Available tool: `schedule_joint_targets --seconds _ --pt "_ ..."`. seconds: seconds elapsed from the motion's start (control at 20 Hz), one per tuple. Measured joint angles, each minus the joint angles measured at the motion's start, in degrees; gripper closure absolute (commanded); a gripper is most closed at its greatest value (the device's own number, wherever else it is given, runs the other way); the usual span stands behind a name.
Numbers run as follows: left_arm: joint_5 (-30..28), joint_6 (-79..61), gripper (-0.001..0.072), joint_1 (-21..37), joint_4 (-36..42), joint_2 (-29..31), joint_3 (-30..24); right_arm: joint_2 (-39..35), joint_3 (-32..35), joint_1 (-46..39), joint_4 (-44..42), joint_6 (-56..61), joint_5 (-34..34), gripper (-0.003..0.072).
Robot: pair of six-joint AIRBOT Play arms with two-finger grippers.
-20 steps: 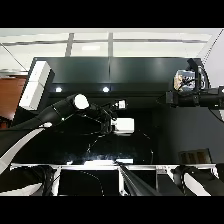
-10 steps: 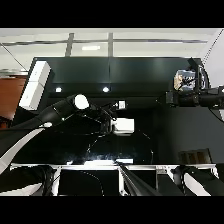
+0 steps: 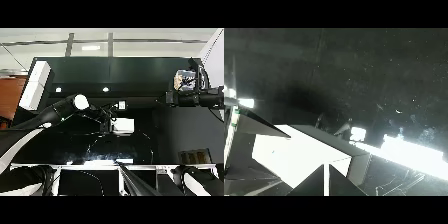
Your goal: Fold the box and place the chain.
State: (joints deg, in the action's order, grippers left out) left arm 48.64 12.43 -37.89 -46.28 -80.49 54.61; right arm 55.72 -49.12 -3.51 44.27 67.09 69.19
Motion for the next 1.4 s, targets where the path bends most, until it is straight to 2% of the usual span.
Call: schedule_joint_targets --seconds 0.55,0.95,1.4 --pt "-0.2 0.0 -0.0004 -0.5 -2.6 3.2 0.0 0.0 0.0 0.0 0.0 0.0 0.0 0.0646" --pt "-3.0 2.4 -0.0006 -2.5 -4.7 3.5 -0.2 0.0 0.0 0.0 0.0 0.0 0.0 0.0646" --pt "-3.0 5.6 -0.0005 -3.6 -7.1 3.1 -0.2 0.0 0.0 0.0 0.0 0.0 0.0 0.0646"
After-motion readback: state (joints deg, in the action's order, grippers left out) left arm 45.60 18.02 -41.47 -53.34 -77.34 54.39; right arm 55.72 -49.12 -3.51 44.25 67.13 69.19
